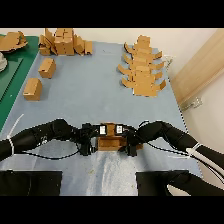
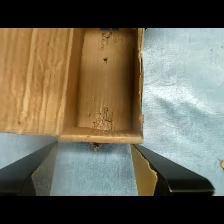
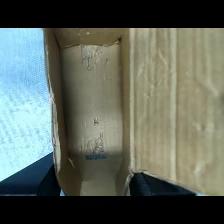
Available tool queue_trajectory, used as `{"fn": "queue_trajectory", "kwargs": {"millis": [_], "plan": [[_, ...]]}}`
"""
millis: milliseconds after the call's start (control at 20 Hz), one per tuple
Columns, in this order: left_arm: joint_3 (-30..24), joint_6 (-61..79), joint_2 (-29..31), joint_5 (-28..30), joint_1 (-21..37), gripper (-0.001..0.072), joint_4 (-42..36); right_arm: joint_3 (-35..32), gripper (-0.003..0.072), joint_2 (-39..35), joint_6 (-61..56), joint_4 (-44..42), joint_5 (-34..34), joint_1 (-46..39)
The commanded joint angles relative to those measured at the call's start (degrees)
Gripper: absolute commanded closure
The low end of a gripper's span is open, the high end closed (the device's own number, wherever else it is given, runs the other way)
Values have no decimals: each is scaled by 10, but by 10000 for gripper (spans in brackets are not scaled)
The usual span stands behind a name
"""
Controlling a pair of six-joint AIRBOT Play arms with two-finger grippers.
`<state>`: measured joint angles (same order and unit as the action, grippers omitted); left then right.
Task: Fold the box.
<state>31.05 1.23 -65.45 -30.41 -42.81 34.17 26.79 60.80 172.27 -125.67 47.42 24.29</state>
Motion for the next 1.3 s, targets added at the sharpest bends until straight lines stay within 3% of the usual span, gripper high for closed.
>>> {"fn": "queue_trajectory", "kwargs": {"millis": [0,350,750,1000,1250], "plan": [[0,13,-2,-28,0,12,2,0,317,0,-2,-1,0,0],[0,11,-2,-45,39,12,4,0,317,0,-2,-1,0,0],[0,56,-15,-47,38,12,-50,0,317,0,-2,-1,0,0],[0,117,-28,-47,38,12,-129,0,317,0,-2,-1,0,0],[0,121,-45,-57,38,12,-136,0,317,0,-2,-1,0,0]]}}
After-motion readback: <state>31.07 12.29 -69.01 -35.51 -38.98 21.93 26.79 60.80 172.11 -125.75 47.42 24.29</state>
